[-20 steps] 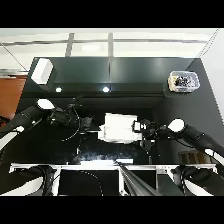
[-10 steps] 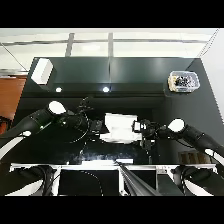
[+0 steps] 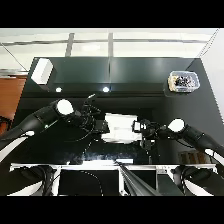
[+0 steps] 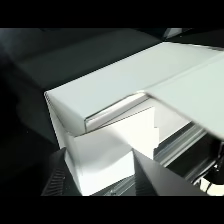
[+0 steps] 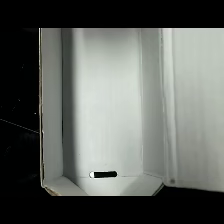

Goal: Fold the box and place the chain.

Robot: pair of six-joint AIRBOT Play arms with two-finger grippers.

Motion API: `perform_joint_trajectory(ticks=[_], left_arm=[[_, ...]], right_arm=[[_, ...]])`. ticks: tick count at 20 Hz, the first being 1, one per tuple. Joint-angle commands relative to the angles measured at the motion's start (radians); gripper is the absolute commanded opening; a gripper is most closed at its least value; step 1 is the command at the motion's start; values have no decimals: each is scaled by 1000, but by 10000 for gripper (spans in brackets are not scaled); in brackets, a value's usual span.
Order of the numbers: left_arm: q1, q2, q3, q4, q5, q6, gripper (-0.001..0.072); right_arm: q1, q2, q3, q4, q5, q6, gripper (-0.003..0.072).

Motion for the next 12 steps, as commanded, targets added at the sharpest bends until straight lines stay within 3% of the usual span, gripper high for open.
perform_joint_trajectory(ticks=[1, 12], left_arm=[[-26, 0, 26, 63, -4, -82, 473], [-96, -1, 26, 241, 60, -314, 473]], right_arm=[[0, 0, 0, 0, 0, 0, 368], [0, 0, 0, 0, 0, 0, 368]])
